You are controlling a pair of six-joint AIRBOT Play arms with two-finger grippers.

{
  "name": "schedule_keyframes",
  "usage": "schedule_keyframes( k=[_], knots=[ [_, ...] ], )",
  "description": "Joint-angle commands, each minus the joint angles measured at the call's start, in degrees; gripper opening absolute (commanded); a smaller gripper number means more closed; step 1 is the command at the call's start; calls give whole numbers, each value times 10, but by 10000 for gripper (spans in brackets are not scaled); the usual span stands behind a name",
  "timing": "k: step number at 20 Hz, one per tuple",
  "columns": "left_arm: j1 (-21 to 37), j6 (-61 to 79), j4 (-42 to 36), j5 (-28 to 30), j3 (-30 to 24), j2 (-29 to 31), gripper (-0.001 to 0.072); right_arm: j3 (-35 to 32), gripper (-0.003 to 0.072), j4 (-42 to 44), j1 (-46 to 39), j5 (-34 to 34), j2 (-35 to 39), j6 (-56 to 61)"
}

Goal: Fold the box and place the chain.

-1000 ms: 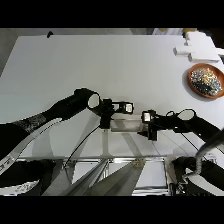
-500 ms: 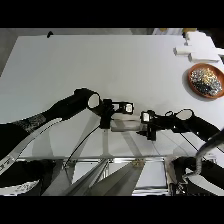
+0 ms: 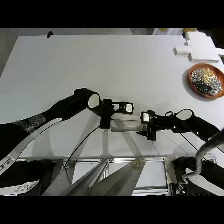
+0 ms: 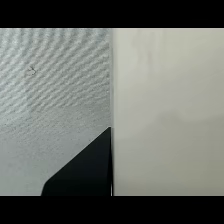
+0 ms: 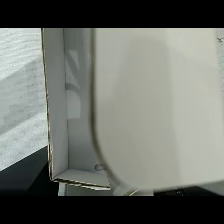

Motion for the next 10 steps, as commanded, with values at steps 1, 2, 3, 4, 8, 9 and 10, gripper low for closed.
schedule_keyframes(
  k=[1,2,3,4,8,9,10],
  knots=[
    [0,0,0,0,0,0,14,0,317,-2,0,0,0,0],
    [0,0,0,0,0,0,14,0,317,-2,0,0,0,0],
    [0,0,0,0,0,0,14,0,317,-2,0,0,0,0],
    [0,0,0,0,0,0,14,0,317,-2,0,0,0,0],
    [0,0,0,2,0,0,14,0,317,-2,0,0,0,0],
    [0,0,0,4,0,0,14,0,317,-2,0,0,0,0],
    [0,0,0,2,0,0,14,0,317,-2,0,0,0,0]
  ],
)
